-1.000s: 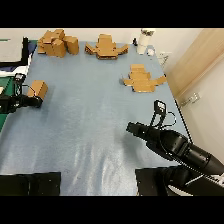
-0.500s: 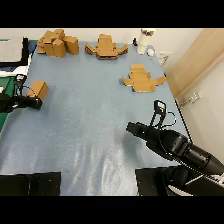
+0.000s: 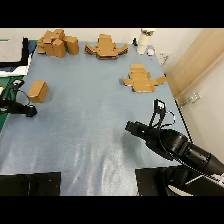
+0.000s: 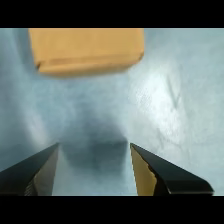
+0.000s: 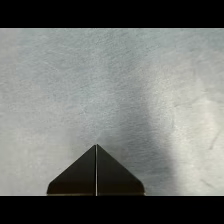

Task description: Fold the box.

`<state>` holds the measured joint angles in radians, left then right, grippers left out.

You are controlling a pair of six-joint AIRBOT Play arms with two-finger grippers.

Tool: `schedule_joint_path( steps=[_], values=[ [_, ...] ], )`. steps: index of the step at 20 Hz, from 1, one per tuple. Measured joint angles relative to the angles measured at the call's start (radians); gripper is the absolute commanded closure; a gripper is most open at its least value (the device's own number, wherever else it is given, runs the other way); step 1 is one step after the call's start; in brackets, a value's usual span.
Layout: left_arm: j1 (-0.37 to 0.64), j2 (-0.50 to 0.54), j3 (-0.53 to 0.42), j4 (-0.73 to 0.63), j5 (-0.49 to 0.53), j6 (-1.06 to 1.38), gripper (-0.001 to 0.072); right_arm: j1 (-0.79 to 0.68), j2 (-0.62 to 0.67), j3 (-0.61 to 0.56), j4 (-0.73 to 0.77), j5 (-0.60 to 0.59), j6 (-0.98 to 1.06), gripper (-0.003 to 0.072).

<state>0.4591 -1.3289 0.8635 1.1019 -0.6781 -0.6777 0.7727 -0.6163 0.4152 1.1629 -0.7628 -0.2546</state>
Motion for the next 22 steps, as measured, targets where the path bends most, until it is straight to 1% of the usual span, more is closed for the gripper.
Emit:
schedule_joint_path(
  steps=[1, 2, 3, 4, 5, 7, 9, 11, 14, 17, 20, 22],
  values=[
    [0.002, 0.028, 0.003, 0.011, -0.034, -0.012, 0.0027, 0.0, 0.0, 0.001, 0.01, 0.005, -0.008, 0.0682],
    [-0.002, 0.058, 0.004, 0.015, -0.087, -0.023, 0.0261, 0.0, -0.002, 0.003, 0.019, 0.011, -0.021, 0.0682],
    [-0.011, 0.089, 0.006, 0.007, -0.115, -0.031, 0.055, 0.0, -0.005, 0.007, 0.027, 0.012, -0.034, 0.0682],
    [-0.032, 0.121, 0.009, -0.014, -0.146, -0.038, 0.0686, 0.0, -0.014, 0.016, 0.031, 0.015, -0.049, 0.0682],
    [-0.06, 0.146, 0.013, -0.029, -0.188, -0.041, 0.0693, 0.0, -0.028, 0.03, 0.037, 0.015, -0.069, 0.0682],
    [-0.146, 0.186, 0.028, -0.048, -0.232, -0.061, 0.0694, 0.0, -0.076, 0.074, 0.043, 0.017, -0.112, 0.0682],
    [-0.26, 0.206, 0.05, -0.06, -0.267, -0.117, 0.0694, -0.01, -0.15, 0.146, 0.056, 0.008, -0.166, 0.0682],
    [-0.38, 0.207, 0.084, -0.064, -0.281, -0.198, 0.0694, -0.042, -0.245, 0.241, 0.111, -0.016, -0.262, 0.0682],
    [-0.546, 0.175, 0.149, -0.073, -0.294, -0.325, 0.0694, -0.123, -0.41, 0.412, 0.258, -0.076, -0.476, 0.0682],
    [-0.672, 0.122, 0.217, -0.075, -0.298, -0.425, 0.0694, -0.198, -0.565, 0.576, 0.369, -0.169, -0.651, 0.0682],
    [-0.752, 0.072, 0.272, -0.074, -0.296, -0.478, 0.0693, -0.24, -0.691, 0.707, 0.432, -0.251, -0.769, 0.0683],
    [-0.79, 0.05, 0.292, -0.079, -0.292, -0.496, 0.0693, -0.254, -0.742, 0.761, 0.454, -0.274, -0.824, 0.0682]
  ],
)
